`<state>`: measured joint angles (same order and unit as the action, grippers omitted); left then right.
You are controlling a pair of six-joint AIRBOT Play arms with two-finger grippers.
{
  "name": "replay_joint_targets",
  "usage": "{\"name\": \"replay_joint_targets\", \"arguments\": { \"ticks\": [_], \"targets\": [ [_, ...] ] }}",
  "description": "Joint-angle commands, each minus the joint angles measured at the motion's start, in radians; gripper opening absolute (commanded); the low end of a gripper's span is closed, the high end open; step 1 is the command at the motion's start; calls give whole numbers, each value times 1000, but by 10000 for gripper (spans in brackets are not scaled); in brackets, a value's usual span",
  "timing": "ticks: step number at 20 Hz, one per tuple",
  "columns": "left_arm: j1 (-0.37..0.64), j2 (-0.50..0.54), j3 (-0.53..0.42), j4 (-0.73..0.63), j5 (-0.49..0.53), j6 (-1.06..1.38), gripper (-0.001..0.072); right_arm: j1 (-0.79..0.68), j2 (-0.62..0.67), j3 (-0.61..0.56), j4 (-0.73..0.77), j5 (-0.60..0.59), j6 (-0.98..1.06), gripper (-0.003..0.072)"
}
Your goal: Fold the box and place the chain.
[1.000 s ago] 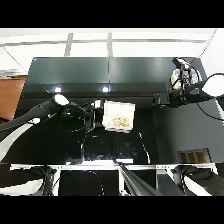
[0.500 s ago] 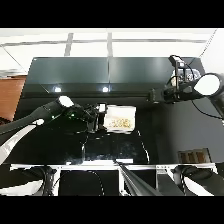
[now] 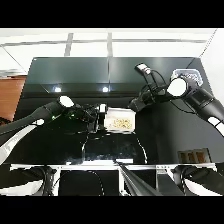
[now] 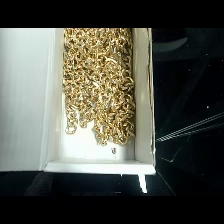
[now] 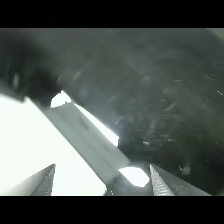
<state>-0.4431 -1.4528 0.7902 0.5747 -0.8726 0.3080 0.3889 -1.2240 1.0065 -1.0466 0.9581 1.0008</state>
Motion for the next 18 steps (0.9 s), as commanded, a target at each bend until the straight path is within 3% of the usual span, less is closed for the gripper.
{"name": "replay_joint_targets", "arguments": {
  "ticks": [1,8,18],
  "targets": [
    [-1,-1,0,0,1,0,333,13,18,4,34,147,-394,719],
    [-1,-1,0,0,1,0,333,24,6,-111,210,89,-662,719],
    [-1,-1,0,0,1,0,333,31,-22,-124,225,76,-703,719]
  ]
}}
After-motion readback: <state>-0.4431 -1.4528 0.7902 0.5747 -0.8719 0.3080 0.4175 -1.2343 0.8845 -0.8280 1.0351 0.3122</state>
